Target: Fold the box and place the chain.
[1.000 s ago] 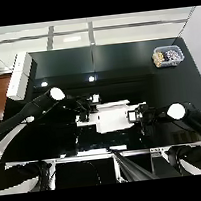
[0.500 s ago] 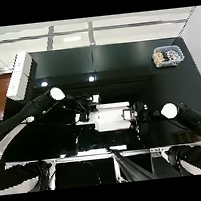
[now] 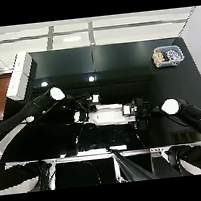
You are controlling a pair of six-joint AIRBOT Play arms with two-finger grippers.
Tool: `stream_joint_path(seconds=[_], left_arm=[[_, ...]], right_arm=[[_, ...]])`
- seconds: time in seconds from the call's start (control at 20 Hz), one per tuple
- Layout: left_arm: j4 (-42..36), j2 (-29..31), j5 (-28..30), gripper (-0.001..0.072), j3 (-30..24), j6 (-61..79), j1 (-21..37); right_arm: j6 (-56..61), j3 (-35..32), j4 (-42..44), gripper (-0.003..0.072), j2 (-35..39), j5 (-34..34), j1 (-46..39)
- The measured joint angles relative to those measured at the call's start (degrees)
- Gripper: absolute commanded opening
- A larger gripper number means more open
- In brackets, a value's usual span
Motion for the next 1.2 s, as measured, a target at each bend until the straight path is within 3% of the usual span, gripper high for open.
stream_joint_path(seconds=[0.5,0.95,1.0,1.2], left_arm=[[-0.13,0.00,-0.02,0.0025,0.00,-0.02,-0.02],[-0.07,0.00,0.00,0.0025,0.00,-0.02,-0.02],[-0.07,0.00,0.00,0.0025,0.00,-0.02,-0.02],[-0.07,0.00,0.02,0.0025,0.00,-0.04,-0.02]], right_arm=[[8.50,0.11,2.80,0.0652,0.00,0.02,-2.19],[-1.62,0.87,4.42,0.0657,0.00,-0.66,-3.63],[-2.19,1.31,4.57,0.0720,0.00,-0.81,-3.74],[-2.75,2.47,4.81,0.0720,0.00,-0.98,-4.96]])
